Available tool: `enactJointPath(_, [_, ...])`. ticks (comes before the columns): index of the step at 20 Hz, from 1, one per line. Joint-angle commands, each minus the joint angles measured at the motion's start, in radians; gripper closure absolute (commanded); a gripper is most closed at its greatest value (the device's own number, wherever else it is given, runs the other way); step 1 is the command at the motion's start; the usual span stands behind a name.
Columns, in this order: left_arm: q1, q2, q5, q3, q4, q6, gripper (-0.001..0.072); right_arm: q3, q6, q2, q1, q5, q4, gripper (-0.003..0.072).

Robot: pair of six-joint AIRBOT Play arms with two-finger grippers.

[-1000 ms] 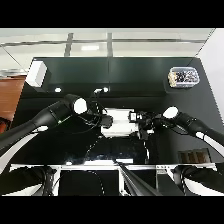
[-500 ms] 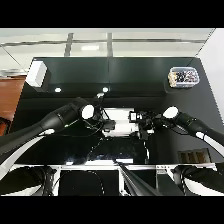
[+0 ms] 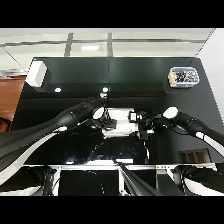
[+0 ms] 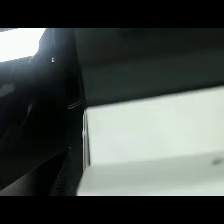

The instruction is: Fold the box and place the chain.

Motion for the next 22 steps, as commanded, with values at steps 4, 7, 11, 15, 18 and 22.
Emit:
enactJointPath(4, [-0.006, -0.022, -0.036, 0.030, 0.006, -0.065, 0.0317, 0.000, 0.000, -0.001, 0.001, 0.001, 0.000, 0.0448])
enactJointPath(7, [-0.008, -0.031, -0.049, 0.030, -0.006, -0.066, 0.0371, 0.000, 0.000, -0.001, 0.001, 0.001, 0.000, 0.0447])
enactJointPath(11, [-0.008, -0.032, -0.045, 0.030, -0.006, -0.067, 0.0684, 0.000, 0.000, 0.000, 0.001, 0.001, 0.000, 0.0447])
enactJointPath(15, [-0.001, -0.032, -0.045, 0.035, -0.051, -0.066, 0.0462, 0.000, 0.000, 0.000, 0.001, 0.001, 0.000, 0.0448])
enactJointPath(18, [0.000, -0.032, -0.051, 0.039, -0.039, -0.066, 0.0286, 0.000, 0.000, -0.001, 0.001, 0.001, 0.000, 0.0448])
enactJointPath(22, [0.000, -0.038, -0.058, 0.039, -0.021, -0.069, 0.0650, 0.000, 0.000, -0.001, 0.001, 0.001, 0.000, 0.0448])
